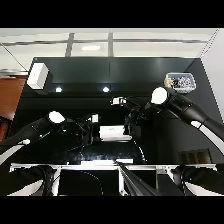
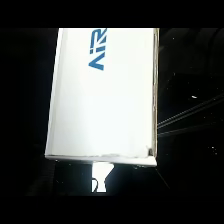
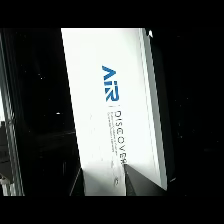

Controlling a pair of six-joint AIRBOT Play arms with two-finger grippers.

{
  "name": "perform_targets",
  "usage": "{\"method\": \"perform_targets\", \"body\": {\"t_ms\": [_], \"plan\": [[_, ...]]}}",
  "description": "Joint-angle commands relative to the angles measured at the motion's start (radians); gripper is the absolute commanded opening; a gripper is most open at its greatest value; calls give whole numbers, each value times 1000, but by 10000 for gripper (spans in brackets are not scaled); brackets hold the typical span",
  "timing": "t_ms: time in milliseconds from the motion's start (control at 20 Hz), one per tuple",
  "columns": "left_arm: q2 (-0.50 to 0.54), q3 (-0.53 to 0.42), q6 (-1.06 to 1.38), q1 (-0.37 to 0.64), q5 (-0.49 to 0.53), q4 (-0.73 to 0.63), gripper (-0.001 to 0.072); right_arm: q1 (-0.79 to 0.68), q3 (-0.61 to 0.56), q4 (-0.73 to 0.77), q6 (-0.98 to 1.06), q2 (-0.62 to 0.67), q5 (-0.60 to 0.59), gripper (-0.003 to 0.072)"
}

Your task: Fold the box and place the chain.

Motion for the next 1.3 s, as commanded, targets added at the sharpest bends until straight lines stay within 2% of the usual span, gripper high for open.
{"method": "perform_targets", "body": {"t_ms": [0,1250], "plan": [[0,0,3,0,-6,3,351,5,0,8,-1,2,-2,297],[0,0,3,0,-6,3,351,50,-3,-3,-1,-31,-31,296]]}}
